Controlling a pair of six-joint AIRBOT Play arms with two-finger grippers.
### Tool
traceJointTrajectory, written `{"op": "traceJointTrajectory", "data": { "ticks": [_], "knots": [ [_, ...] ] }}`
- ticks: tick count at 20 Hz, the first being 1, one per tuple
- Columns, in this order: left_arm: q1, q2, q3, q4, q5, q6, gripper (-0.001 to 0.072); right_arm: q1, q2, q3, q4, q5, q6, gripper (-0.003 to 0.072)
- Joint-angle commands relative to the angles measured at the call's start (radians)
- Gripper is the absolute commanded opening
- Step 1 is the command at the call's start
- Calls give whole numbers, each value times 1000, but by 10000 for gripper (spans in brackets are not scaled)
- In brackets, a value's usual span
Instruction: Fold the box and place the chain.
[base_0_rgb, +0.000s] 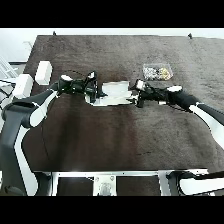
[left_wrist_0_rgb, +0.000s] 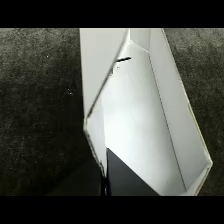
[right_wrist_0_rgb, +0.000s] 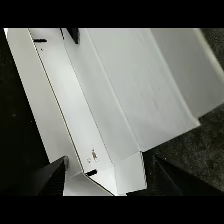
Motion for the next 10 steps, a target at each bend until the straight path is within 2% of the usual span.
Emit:
{"op": "traceJointTrajectory", "data": {
  "ticks": [1, 4, 10],
  "knots": [
    [0, 0, 0, 0, -4, 0, 23, -37, -51, 60, 5, 118, 10, 610],
    [0, 0, 0, 0, -4, 0, 23, -51, -93, 103, 2, 184, 11, 610],
    [0, 0, 0, 0, -3, 0, 24, -58, -144, 147, -68, 223, 34, 610]
  ]
}}
